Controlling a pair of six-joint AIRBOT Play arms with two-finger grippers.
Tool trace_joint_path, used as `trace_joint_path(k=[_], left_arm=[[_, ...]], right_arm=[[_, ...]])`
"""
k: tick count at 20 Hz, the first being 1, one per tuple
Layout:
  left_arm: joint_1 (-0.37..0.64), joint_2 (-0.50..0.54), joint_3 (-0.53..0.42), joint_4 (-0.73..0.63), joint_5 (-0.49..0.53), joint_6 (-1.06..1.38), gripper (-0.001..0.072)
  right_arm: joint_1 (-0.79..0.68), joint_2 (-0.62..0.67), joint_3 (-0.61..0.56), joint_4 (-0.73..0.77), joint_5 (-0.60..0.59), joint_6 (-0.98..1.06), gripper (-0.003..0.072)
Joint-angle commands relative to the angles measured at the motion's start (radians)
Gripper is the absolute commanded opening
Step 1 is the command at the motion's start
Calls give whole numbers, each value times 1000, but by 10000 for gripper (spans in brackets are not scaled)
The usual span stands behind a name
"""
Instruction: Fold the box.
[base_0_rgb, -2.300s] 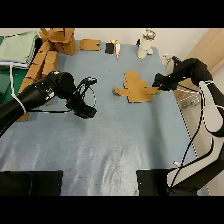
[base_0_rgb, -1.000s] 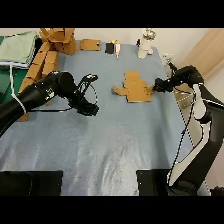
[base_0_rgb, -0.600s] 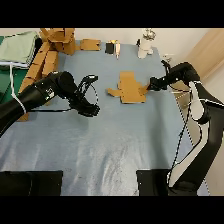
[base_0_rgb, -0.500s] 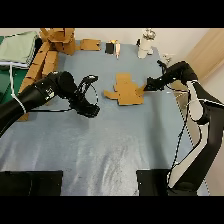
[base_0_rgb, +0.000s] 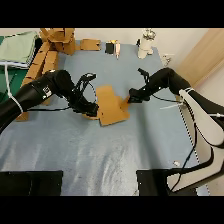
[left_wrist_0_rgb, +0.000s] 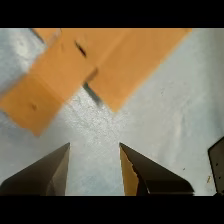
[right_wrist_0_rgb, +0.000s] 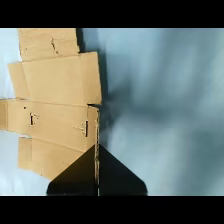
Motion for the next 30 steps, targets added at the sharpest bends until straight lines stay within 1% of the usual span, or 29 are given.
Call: trace_joint_path(k=[1,3,4,6,7,8,9,11,12,13,16,18,19,21,22,23,26,28,30], left_arm=[[50,48,1,-2,-1,6,468],[92,82,-4,-2,-10,15,469],[110,92,-4,-2,-23,26,469],[136,96,-5,-2,-55,32,469],[142,97,-11,-3,-62,32,469],[143,98,-20,-3,-65,31,469],[142,98,-29,-4,-65,30,469],[142,98,-45,-18,-63,30,469],[142,99,-51,-23,-64,31,469],[142,99,-55,-26,-64,31,469],[142,99,-69,-45,-62,31,469],[142,99,-72,-59,-68,30,469],[142,99,-73,-66,-68,29,469],[142,99,-73,-67,-75,27,469],[143,99,-73,-66,-78,27,469],[147,99,-73,-66,-76,27,469],[185,99,-82,-63,-77,22,469],[233,102,-119,-63,-91,36,469],[277,119,-185,-79,-96,66,469]], right_arm=[[86,161,-248,-50,95,95,-1],[118,221,-358,-69,143,128,-1],[127,239,-393,-71,155,133,0],[133,246,-409,-78,153,130,6],[132,246,-407,-82,154,113,90],[131,246,-399,-95,155,95,296],[131,246,-384,-126,154,95,327],[131,245,-340,-196,148,94,327],[131,244,-322,-204,142,87,315],[131,238,-307,-200,132,68,296],[131,188,-276,-172,96,7,296],[131,134,-258,-112,60,-57,291],[131,113,-251,-80,55,-85,262],[132,92,-244,-27,55,-132,80],[133,90,-243,-13,55,-142,77],[135,91,-242,-10,44,-147,5],[154,101,-247,18,24,-151,2],[181,156,-304,64,98,-177,1],[214,260,-409,94,236,-179,1]])
